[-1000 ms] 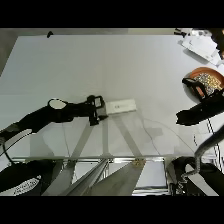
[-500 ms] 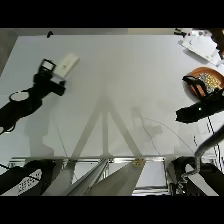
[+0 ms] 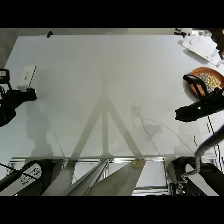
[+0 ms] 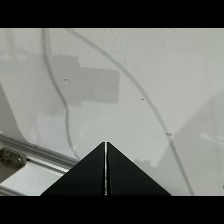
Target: Fold the box and place the chain.
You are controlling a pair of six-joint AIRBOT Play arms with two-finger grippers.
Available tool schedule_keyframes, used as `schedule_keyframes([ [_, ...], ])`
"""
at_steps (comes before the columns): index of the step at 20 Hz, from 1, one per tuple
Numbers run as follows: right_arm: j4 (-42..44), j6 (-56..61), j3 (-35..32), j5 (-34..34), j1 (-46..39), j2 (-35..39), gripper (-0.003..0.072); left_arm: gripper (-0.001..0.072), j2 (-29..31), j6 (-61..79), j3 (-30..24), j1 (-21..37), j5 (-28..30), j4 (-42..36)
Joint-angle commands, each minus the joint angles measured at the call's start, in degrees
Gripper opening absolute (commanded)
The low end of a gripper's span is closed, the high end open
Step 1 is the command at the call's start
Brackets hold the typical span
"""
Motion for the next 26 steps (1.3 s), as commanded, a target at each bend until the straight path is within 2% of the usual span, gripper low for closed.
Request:
schedule_keyframes([
  [1, 0.31, 0.02, 0.04, -1.22, -0.04, -0.02, 0.0019, 0.0005, -0.61, -19.3, -2.23, 5.27, -7.45, 24.39],
  [2, 0.46, 0.02, 0.04, -1.55, -0.04, -0.02, 0.0019, 0.0008, -0.61, -23.69, -2.23, 5.95, -9.62, 31.17],
  [3, 0.59, 0.02, 0.04, -1.7, -0.04, -0.02, 0.0019, 0.0079, -0.57, -26.97, -2.23, 6.27, -11.37, 36.24],
  [4, 0.9, 0.0, 0.04, -1.68, -0.04, -0.02, 0.0019, 0.0288, -0.59, -30.25, -2.23, 6.47, -12.85, 40.11],
  [5, 1.4, 0.0, 0.04, -1.68, -0.04, -0.02, 0.0019, 0.0449, -0.57, -32.96, -2.23, 6.49, -13.4, 42.01],
  [6, 1.79, 0.0, 0.04, -1.68, -0.04, -0.02, 0.0019, 0.0528, -0.57, -35.06, -2.23, 6.51, -14.23, 43.71],
  [9, 1.84, 0.0, 0.04, -1.66, -0.04, -0.02, 0.0019, 0.0704, -0.22, -36.15, -2.21, 6.51, -17.11, 45.22],
  [12, 1.84, 0.0, 0.04, -1.68, -0.04, -0.02, 0.0019, 0.0713, 2.91, -36.11, -2.16, 6.32, -18.32, 45.27],
  [16, 1.84, -0.22, 0.04, -2.14, -0.04, -0.02, 0.0019, 0.0702, 10.51, -36.15, -2.14, 6.29, -19.26, 45.97],
  [18, 2.54, -1.95, 0.04, -3.1, -0.04, -0.02, 0.0019, 0.0701, 11.34, -36.09, -2.14, 4.98, -23.96, 43.47],
  [21, 4.98, -3.23, 0.04, -4.79, -0.04, -0.02, 0.0019, 0.0697, 11.3, -36.13, -2.16, -0.11, -31.32, 43.1],
  [24, 7.28, -3.02, 0.04, -5.18, -0.04, -0.02, 0.002, 0.0691, 11.32, -36.13, -2.16, -5.31, -36.39, 44.33],
  [26, 7.85, -2.97, 0.04, -5.01, -0.04, -0.02, 0.0019, 0.0691, 11.32, -36.11, -2.16, -7.1, -40.48, 41.7],
])
